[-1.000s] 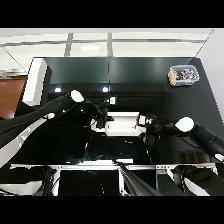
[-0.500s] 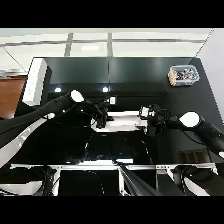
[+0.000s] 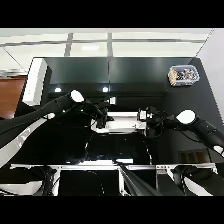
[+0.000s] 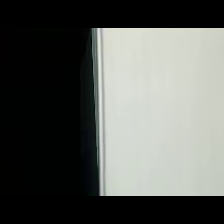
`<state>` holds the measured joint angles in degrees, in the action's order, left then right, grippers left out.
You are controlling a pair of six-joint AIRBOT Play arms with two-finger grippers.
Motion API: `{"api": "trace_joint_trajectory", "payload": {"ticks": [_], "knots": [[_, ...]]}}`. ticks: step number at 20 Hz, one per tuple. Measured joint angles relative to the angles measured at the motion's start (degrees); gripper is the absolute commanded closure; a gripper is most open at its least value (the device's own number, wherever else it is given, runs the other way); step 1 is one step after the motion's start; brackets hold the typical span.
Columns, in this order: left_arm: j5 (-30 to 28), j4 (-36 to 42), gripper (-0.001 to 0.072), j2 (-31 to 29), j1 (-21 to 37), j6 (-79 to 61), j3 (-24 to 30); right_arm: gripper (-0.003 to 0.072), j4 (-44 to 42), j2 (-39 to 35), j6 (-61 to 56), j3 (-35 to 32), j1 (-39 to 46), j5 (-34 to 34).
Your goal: Fold the box and place the chain.
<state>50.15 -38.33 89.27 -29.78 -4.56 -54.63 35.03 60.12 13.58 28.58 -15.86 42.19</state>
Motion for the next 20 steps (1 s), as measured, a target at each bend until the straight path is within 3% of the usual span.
{"api": "trace_joint_trajectory", "payload": {"ticks": [20], "knots": [[0.0,0.0,0.0683,0.0,0.0,2.6,0.0,-0.002,-3.2,9.6,6.7,0.2,0.1,2.3]]}}
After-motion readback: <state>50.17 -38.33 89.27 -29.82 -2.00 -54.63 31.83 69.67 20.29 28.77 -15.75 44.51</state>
